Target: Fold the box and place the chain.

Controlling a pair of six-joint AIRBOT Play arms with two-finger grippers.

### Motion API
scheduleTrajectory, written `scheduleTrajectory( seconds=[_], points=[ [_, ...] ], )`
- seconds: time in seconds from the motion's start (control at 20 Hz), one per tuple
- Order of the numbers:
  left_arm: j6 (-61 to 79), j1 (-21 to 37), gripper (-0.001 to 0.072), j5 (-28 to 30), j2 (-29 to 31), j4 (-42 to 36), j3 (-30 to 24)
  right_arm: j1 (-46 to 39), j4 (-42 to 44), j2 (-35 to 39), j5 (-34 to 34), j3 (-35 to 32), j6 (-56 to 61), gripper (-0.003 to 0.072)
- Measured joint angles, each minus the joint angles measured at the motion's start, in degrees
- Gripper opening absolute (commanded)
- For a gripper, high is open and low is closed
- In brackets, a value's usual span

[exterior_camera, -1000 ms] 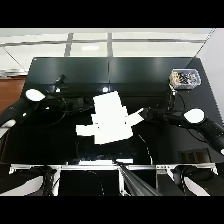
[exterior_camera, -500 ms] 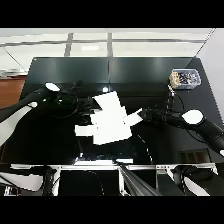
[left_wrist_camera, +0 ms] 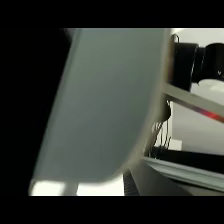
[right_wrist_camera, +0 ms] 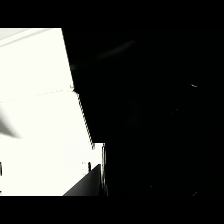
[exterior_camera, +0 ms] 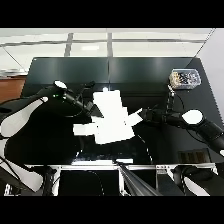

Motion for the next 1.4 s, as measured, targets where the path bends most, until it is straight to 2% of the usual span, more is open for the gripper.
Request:
scheduleTrajectory(
  seconds=[0.05,0.1,0.15,0.2,0.25,0.35,0.5,0.6,0.75,0.85,0.95,1.1,1.25,1.4],
  points=[
    [0.7,-0.2,0.0294,0.0,-0.3,0.3,0.3,0.0,-0.3,0.0,0.0,0.0,0.0,0.0013],
    [1.3,-0.4,0.012,0.0,-0.5,0.6,0.5,0.0,-0.6,0.0,0.2,0.0,0.0,0.0013],
    [1.7,-0.5,0.0026,0.0,-0.6,0.7,0.7,0.0,-0.9,0.0,0.5,0.0,0.0,0.0013],
    [2.3,-0.7,0.0025,0.3,-0.8,0.8,0.8,0.0,-1.4,0.0,0.9,0.0,0.0,0.0014],
    [2.5,-0.8,0.0025,0.3,-0.8,0.9,0.9,0.0,-1.9,0.0,1.1,0.0,0.0,0.0046],
    [2.8,-0.9,0.0023,1.3,-0.9,1.1,1.4,0.0,-3.1,0.0,1.9,0.0,0.0,0.0666],
    [2.7,-0.9,0.0022,1.2,-0.5,1.4,2.9,-1.7,-6.9,0.4,4.4,1.3,-0.3,0.0679],
    [2.1,-0.9,0.0022,1.1,1.0,2.3,3.8,-4.0,-11.9,1.2,9.4,4.3,-1.6,0.0678],
    [1.9,-1.2,0.0021,1.4,5.7,4.7,3.8,-7.5,-21.1,3.0,18.5,10.5,-6.4,0.0679],
    [4.6,-1.9,0.0022,3.6,11.5,4.7,0.4,-8.7,-25.3,4.4,22.8,13.7,-11.6,0.0678],
    [12.6,-3.3,0.0026,10.2,19.0,0.6,-7.8,-8.7,-27.2,5.2,25.1,15.3,-17.3,0.0679],
    [35.0,-6.0,0.0024,23.0,27.5,-5.0,-19.3,-7.5,-28.5,5.7,24.2,15.1,-24.0,0.0678],
    [50.0,-8.0,0.0024,32.1,30.3,-4.9,-24.5,-5.7,-29.1,5.9,21.2,13.5,-28.8,0.0678],
    [56.4,-9.4,0.0025,39.7,30.1,-2.7,-26.0,-3.4,-29.4,6.0,19.9,11.4,-34.1,0.0678]
  ],
)
